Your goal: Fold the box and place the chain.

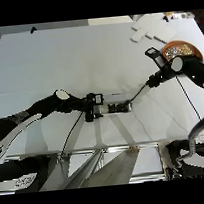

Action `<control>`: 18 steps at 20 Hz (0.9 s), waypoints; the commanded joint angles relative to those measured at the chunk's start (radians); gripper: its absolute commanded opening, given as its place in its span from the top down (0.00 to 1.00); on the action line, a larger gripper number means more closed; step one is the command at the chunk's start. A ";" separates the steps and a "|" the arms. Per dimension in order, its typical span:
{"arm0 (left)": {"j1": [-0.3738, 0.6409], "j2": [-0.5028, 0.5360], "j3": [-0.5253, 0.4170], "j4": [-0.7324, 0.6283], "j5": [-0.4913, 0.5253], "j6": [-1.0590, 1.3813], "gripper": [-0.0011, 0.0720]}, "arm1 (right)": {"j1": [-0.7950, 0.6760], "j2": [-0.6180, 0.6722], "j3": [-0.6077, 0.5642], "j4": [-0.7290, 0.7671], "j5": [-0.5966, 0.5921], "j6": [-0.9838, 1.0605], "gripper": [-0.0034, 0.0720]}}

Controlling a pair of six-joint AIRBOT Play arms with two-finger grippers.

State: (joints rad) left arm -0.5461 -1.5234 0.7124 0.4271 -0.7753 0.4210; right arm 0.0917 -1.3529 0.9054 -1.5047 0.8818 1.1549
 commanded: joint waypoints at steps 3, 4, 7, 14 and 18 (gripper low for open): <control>0.000 0.000 0.000 0.000 0.000 0.000 0.97 | 0.000 -0.095 -0.001 -0.010 -0.057 -0.001 0.63; 0.000 0.000 0.000 0.000 0.000 0.000 0.97 | 0.000 -0.098 -0.001 -0.009 -0.069 -0.001 0.63; 0.000 0.000 0.000 0.000 0.000 0.000 0.97 | 0.000 -0.098 -0.001 -0.010 -0.085 -0.001 0.64; 0.000 0.000 0.000 0.000 0.000 0.000 0.97 | 0.000 -0.098 0.000 -0.010 -0.093 -0.002 0.77; 0.000 0.000 0.000 0.000 0.000 0.000 0.97 | 0.000 -0.115 0.000 -0.010 -0.085 -0.002 0.93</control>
